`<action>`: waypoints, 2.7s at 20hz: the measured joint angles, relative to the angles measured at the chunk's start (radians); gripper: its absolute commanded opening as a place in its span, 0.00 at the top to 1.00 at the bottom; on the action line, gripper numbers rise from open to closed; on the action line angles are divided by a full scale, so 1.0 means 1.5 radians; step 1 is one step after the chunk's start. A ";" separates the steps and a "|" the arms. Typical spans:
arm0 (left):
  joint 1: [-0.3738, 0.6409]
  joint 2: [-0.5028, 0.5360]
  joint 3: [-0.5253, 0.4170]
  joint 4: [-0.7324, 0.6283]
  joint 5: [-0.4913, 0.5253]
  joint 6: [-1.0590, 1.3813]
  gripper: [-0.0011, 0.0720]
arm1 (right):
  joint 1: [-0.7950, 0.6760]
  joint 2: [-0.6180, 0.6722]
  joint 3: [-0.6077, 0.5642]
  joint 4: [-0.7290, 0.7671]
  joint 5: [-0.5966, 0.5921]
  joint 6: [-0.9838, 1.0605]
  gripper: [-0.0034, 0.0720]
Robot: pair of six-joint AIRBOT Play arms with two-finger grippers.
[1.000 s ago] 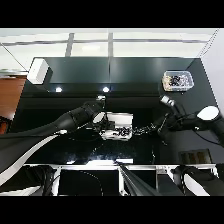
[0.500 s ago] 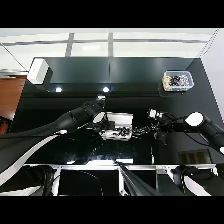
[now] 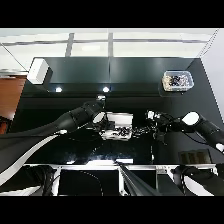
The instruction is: Fold the box and place the chain.
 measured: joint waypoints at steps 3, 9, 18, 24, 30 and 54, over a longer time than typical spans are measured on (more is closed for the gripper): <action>0.000 0.000 0.000 0.000 0.000 0.000 0.95 | 0.000 -0.004 0.000 0.001 0.001 0.001 0.71; 0.000 0.000 0.000 0.000 0.000 0.000 0.95 | 0.001 0.016 -0.001 -0.017 0.023 0.056 0.94; 0.000 0.000 0.000 0.000 0.000 0.000 0.94 | 0.001 0.143 0.097 -0.032 0.118 0.318 0.94; 0.000 0.000 0.000 0.000 0.000 0.000 0.94 | 0.001 0.179 0.281 0.033 0.246 0.495 0.94; 0.000 0.000 0.000 0.000 0.000 0.000 0.95 | 0.001 0.184 0.413 0.232 0.313 0.589 0.94; 0.001 0.000 0.000 0.000 0.001 0.000 0.94 | 0.209 0.034 0.274 0.086 0.183 0.767 0.81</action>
